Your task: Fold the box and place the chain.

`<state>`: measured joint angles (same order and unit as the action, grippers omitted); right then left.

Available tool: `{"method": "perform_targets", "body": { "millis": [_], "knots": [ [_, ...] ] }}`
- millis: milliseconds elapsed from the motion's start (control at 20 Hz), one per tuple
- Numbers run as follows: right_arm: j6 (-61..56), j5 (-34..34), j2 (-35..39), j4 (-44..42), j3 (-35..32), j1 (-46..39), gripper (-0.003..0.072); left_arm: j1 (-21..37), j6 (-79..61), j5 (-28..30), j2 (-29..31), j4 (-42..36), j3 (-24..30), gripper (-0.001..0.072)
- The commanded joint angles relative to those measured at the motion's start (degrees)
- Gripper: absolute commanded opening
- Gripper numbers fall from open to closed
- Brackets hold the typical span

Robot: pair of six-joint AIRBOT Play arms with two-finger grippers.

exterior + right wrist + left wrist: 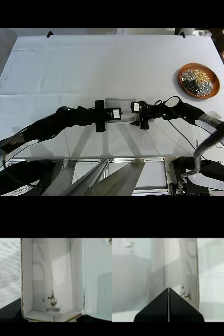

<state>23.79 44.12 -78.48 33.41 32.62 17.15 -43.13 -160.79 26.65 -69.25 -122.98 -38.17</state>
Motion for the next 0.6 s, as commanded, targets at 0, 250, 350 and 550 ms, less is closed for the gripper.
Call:
{"method": "perform_targets", "body": {
  "millis": [0,250,350,550],
  "knots": [
    [0.11,0.00,0.02,0.00,-0.02,0.04,0.0398,3.17,20.22,5.90,6.91,8.92,-0.02,0.0014],
    [0.11,0.00,0.02,0.00,-0.02,0.04,0.0398,13.60,49.51,22.01,15.28,20.59,0.00,0.0014],
    [0.11,0.00,0.02,0.00,-0.02,0.04,0.0398,18.67,54.93,24.37,17.33,19.23,0.02,0.0014],
    [0.11,0.00,0.02,0.00,-0.02,0.04,0.0398,27.58,52.54,30.08,13.79,7.26,1.14,0.0012]
  ]
}}
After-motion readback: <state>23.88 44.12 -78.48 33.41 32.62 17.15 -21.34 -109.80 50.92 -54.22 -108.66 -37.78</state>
